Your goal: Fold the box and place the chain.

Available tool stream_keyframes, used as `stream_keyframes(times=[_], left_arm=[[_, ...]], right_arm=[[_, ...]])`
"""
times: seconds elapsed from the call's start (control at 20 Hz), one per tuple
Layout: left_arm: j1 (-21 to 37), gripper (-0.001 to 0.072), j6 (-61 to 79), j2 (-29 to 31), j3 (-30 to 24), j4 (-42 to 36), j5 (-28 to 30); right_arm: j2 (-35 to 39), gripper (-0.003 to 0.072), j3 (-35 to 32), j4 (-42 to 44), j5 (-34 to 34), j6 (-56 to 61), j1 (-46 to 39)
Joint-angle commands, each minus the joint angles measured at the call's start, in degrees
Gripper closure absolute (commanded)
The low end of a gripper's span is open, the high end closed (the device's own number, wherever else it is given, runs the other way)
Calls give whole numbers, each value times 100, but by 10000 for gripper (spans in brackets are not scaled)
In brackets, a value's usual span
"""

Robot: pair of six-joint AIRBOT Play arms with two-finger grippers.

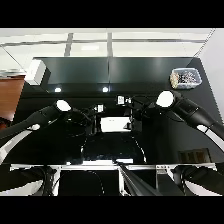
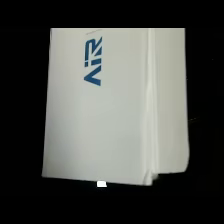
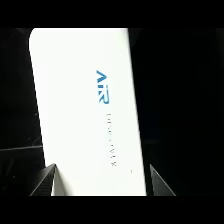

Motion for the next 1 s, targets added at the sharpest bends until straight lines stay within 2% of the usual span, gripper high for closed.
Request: stream_keyframes(times=[0.0,0.2,0.25,0.3,0.6,0.65,0.7,0.75,0.95], left_arm=[[-2,320,4,-4,2,2,-2],[-2,320,4,-2,2,2,-7],[-2,320,4,-2,2,2,-7],[-2,320,4,-4,2,2,-7],[-2,320,7,-4,2,2,-4],[0,320,7,-4,2,2,-7],[0,320,4,-4,2,2,-4],[-2,320,4,-4,2,2,-4],[0,320,7,-4,2,2,-4]], right_arm=[[0,13,9,94,-341,173,9],[0,32,9,94,-57,201,9],[0,144,9,94,42,227,9],[0,206,9,92,68,358,9],[0,208,9,96,66,494,-4],[0,226,9,98,66,498,-2],[0,354,9,96,63,549,-4],[0,382,9,94,61,629,-4],[0,382,7,92,72,643,-2]])
